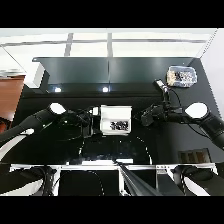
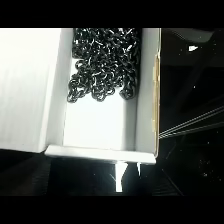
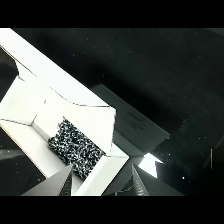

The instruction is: Fold the box and place the chain.

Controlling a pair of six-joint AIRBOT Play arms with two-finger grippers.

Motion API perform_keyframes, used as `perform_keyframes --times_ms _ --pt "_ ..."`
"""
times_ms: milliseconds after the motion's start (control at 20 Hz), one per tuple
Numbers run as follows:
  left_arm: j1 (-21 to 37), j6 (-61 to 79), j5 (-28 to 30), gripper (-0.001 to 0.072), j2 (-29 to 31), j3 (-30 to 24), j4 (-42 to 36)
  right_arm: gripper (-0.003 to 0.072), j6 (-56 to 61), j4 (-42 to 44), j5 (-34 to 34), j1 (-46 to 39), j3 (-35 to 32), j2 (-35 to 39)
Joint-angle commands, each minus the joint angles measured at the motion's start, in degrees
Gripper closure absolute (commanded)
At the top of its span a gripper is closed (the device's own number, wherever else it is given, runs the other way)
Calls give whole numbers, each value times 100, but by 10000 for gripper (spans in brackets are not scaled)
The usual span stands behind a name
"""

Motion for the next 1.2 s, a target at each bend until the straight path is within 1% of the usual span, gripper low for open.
perform_keyframes --times_ms 0,200,300,450,500,550,600,650,750,800,850,900,950,1000,1050,1150 --pt "-66 122 0 1 -2 7 -94 256 -2 2 2 -2 -2 4" --pt "-74 216 2 7 -2 9 -186 256 -2 0 0 -2 -2 4" --pt "-74 225 -4 29 -2 9 -186 256 -2 2 -7 -2 -2 4" --pt "-74 223 -4 272 -2 9 -186 255 -2 28 -39 -2 -2 4" --pt "-74 223 -4 327 -2 9 -192 255 0 111 -37 -4 2 4" --pt "-74 223 -4 332 -2 9 -190 250 26 286 -11 -4 24 9" --pt "-74 223 -4 332 -2 9 -190 100 173 437 76 -4 109 9" --pt "-74 223 -4 332 -2 9 -190 19 343 579 186 -4 225 13" --pt "-74 223 -4 332 -2 9 -190 19 367 918 413 -2 564 13" --pt "-74 221 -2 332 -2 9 -190 20 367 1067 393 -2 713 11" --pt "-72 221 -4 332 -2 9 -192 20 367 1207 188 -2 813 11" --pt "-72 223 -2 332 -2 9 -190 20 402 1329 -219 -2 863 11" --pt "-72 221 -4 332 -2 9 -190 21 616 1325 -715 -2 861 0" --pt "-72 223 -4 332 -2 9 -190 20 710 1307 -1064 -2 861 -57" --pt "-74 221 -4 332 -2 9 -190 20 706 1307 -1246 -2 861 -170" --pt "-72 223 -2 331 -2 9 -190 21 660 1246 -1196 7 861 -511"
